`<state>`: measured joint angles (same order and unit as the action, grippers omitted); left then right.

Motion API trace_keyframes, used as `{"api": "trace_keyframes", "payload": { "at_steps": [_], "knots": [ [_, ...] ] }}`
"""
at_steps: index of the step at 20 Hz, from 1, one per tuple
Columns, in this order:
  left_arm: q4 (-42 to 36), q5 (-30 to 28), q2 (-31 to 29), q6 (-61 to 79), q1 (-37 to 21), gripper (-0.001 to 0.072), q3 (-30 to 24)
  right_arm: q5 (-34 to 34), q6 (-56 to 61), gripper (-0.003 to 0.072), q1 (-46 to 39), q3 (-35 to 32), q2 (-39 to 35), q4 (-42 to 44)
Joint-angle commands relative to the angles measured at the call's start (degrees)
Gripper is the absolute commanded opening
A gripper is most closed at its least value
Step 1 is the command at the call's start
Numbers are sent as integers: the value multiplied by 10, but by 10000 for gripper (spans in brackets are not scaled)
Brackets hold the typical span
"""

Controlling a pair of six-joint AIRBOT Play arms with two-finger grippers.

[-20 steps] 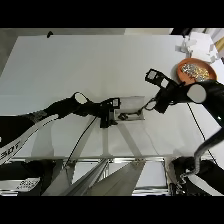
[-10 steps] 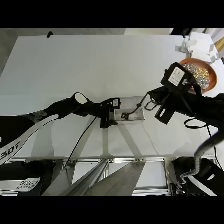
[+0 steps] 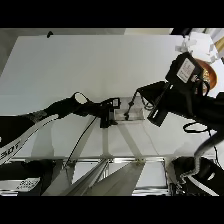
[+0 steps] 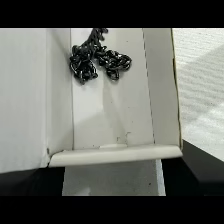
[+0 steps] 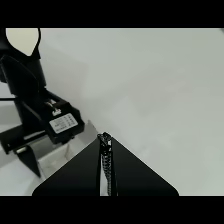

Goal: Fold the box and place the chain.

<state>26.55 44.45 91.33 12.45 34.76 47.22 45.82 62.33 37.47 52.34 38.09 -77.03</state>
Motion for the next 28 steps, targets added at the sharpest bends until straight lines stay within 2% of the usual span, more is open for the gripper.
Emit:
{"api": "trace_keyframes", "payload": {
  "at_steps": [1, 4, 9, 16, 28],
  "knots": [
    [0, 0, 0, 0, 0, 206, 0, 37, 24, 13, 3, 1, 43, 9],
    [0, 0, 0, 0, 0, 206, 0, 85, 47, 13, 2, -6, 101, 5],
    [0, 0, 0, 0, 0, 206, 0, 88, 61, 13, 2, -24, 174, 4],
    [0, 0, 0, 0, 0, 206, 0, 86, 79, 14, -39, -44, 193, 6],
    [0, 0, 0, 0, 0, 206, 0, 64, 79, 15, -39, -59, 214, 21]
  ]
}}
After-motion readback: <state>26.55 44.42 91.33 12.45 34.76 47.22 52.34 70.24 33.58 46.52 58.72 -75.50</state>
